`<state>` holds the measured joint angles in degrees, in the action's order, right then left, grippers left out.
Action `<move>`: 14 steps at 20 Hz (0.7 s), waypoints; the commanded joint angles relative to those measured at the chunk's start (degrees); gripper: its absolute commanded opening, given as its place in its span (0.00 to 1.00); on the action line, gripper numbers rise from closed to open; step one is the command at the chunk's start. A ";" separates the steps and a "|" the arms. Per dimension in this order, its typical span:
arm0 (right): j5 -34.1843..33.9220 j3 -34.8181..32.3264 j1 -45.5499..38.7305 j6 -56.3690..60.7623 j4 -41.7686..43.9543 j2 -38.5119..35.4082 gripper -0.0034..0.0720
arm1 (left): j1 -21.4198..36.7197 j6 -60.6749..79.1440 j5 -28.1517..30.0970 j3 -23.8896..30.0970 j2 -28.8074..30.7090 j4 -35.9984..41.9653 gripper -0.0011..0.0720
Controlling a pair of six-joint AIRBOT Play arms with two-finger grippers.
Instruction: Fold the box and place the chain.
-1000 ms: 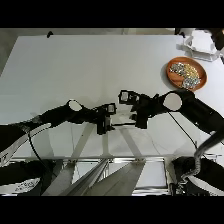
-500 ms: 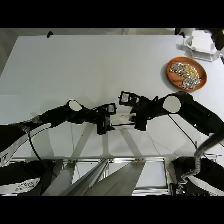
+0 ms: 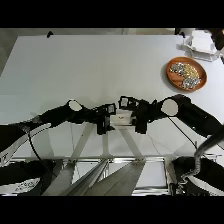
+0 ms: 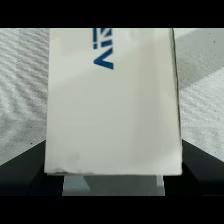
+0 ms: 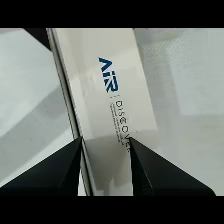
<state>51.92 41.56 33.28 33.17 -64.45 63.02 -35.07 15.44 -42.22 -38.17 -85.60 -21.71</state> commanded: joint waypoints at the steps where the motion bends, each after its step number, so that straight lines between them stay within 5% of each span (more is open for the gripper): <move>1: -0.11 -1.05 1.05 0.07 -0.20 -0.02 0.43 | -0.02 -0.24 -0.04 0.02 0.02 0.11 0.58; 6: -0.63 -1.05 1.05 0.04 -0.24 -0.13 0.45 | -0.04 -0.24 -0.04 0.02 0.02 0.09 0.58; 9: -2.58 -1.05 1.05 0.04 0.24 -1.95 0.62 | -0.04 -0.24 -0.04 0.02 0.02 0.09 0.58; 14: -3.10 -1.05 1.05 0.02 2.95 -5.07 0.62 | -0.02 -0.24 -0.02 0.02 0.02 0.11 0.58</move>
